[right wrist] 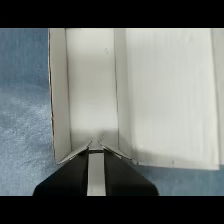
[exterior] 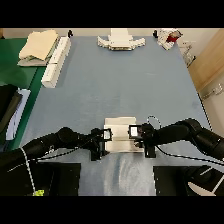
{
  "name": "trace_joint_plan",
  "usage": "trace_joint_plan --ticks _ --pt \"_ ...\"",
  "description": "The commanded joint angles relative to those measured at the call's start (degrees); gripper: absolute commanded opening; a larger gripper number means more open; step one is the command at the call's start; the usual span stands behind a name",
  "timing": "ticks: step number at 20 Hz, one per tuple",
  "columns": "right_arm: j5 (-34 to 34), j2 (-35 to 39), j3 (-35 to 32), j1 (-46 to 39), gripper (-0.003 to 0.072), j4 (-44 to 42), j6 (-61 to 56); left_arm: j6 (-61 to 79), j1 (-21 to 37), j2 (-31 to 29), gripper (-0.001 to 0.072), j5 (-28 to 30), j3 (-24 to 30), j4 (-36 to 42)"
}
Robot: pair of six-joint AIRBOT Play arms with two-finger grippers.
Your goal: Fold the box.
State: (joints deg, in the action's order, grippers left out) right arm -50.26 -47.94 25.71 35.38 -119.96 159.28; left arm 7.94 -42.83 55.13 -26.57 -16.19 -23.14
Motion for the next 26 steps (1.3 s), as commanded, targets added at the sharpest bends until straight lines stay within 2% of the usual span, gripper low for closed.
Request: trace_joint_plan --ticks 1,2,4,5,7,9,13,17,18,21,23,26 --pt "1.4 -0.72 -0.02 0.09 0.0141 -2.4 1.7 0.04 0.0 -0.04 0.0528 0.04 -0.07 -0.02" --pt "1.33 -0.72 -0.02 0.09 0.0165 -2.4 1.68 0.04 0.0 -0.04 0.0529 0.04 -0.07 -0.02" --pt "1.36 -0.72 -0.24 0.09 0.0544 -2.43 1.68 0.04 0.0 -0.04 0.0528 0.04 -0.07 -0.02" --pt "1.33 -0.74 -0.46 0.09 0.0595 -2.43 1.7 0.04 -0.02 -0.04 0.0528 0.04 -0.07 -0.02" --pt "1.14 -0.74 -0.74 0.09 0.0597 -2.4 1.68 0.04 -0.02 -0.04 0.0528 0.02 -0.07 -0.02" --pt "1.11 -0.72 -0.74 0.09 0.0666 -2.43 1.68 0.04 0.0 -0.04 0.0528 0.04 -0.07 -0.02" --pt "0.92 -0.5 -0.68 0.09 0.0667 -2.4 1.49 0.04 0.0 -0.04 0.0528 0.04 -0.07 -0.02" --pt "-0.17 0.9 -0.24 0.04 0.0652 0.17 -11.67 0.04 -0.02 -0.04 0.0528 0.04 -0.07 -0.02" --pt "-0.74 1.38 0.17 0.02 0.0645 2.62 -16.63 0.04 0.0 -0.04 0.0528 0.04 -0.07 -0.02" --pt "-7.41 3.17 2.8 0.0 0.0222 17.73 -37.42 0.04 0.0 -0.04 0.0528 0.04 -0.07 -0.02" --pt "-14.97 4.81 5.07 -0.02 0.0007 30.27 -50.31 0.04 0.0 -0.04 0.0528 0.04 -0.07 -0.02" --pt "-23.3 7.52 6.95 -2.38 0.0004 52.87 -76.08 0.04 0.0 -0.04 0.0528 0.04 -0.07 -0.02"
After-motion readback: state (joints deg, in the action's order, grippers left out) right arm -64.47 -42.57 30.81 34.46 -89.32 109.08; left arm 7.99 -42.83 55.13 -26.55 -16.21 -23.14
